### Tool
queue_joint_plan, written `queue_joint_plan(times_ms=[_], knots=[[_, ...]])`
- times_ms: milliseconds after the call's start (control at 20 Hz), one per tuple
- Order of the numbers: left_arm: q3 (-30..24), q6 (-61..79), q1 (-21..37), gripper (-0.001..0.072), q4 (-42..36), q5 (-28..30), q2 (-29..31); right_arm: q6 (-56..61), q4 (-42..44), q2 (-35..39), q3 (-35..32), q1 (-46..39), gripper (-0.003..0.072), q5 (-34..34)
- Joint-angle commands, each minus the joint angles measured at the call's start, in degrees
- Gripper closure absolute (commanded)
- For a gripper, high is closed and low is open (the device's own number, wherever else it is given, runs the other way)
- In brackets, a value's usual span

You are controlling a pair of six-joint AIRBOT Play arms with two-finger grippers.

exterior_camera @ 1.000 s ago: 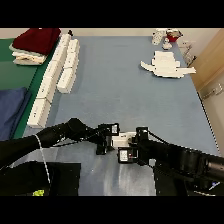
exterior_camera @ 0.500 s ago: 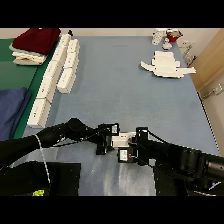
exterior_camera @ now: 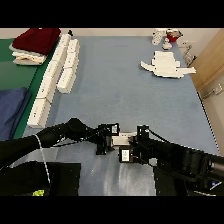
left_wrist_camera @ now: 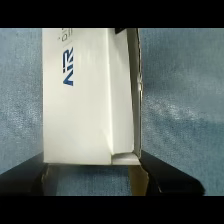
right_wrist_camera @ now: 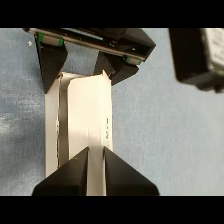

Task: Fold the box.

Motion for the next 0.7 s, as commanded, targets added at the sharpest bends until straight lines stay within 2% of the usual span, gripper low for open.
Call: queue_joint_plan(times_ms=[0,50,100,150,650], knots=[[0.04,0.04,0.04,0.0175,0.04,0.11,-0.02,0.13,0.09,-0.33,0.02,0.02,0.0552,0.07],[0.04,0.04,0.04,0.0175,0.04,0.09,-0.02,0.55,1.14,-0.76,0.02,0.02,0.0566,0.24],[0.04,0.04,0.04,0.0175,0.02,0.09,-0.02,0.59,2.91,-1.29,0.02,0.04,0.0628,0.44],[0.04,0.04,0.04,0.0175,0.04,0.11,-0.02,0.57,4.28,-1.75,0.02,0.07,0.0635,0.50],[0.04,0.04,0.04,0.0175,0.04,0.11,-0.02,0.55,7.43,-2.29,0.02,0.07,0.0619,0.44]])
